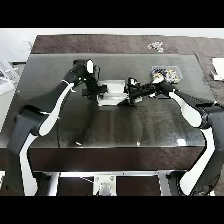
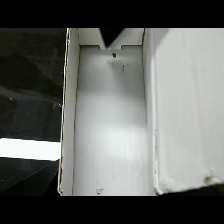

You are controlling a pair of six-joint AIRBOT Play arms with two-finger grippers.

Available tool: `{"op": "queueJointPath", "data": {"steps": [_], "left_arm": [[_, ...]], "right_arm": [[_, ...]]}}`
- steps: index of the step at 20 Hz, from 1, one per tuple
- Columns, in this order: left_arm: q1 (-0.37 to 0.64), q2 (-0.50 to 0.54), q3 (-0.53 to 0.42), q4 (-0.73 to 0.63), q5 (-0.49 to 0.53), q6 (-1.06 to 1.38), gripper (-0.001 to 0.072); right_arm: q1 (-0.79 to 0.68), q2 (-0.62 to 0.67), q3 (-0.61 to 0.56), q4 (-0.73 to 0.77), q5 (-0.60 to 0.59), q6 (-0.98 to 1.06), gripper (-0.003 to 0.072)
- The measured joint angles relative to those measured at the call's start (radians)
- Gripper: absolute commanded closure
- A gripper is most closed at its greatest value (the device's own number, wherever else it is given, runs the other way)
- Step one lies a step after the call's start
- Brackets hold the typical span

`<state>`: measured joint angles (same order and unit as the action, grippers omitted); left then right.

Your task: Fold the box and place the chain.

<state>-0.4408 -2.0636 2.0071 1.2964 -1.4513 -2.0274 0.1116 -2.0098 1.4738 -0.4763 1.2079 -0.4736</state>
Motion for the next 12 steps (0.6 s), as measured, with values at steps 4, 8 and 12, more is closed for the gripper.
{"op": "queueJointPath", "data": {"steps": [4, 8, 12], "left_arm": [[0.015, 0.015, 0.027, -0.011, -0.031, 0.02, 0.0174], [0.037, 0.061, 0.035, -0.04, -0.067, 0.099, 0.0173], [0.085, 0.119, 0.036, -0.109, -0.112, 0.273, 0.0173]], "right_arm": [[0.0, 0.0, 0.0, 0.002, 0.002, 0.0, 0.0211], [0.0, 0.0, 0.0, 0.003, 0.003, 0.001, 0.0211], [0.0, 0.0, 0.0, 0.004, 0.004, 0.001, 0.0211]]}}
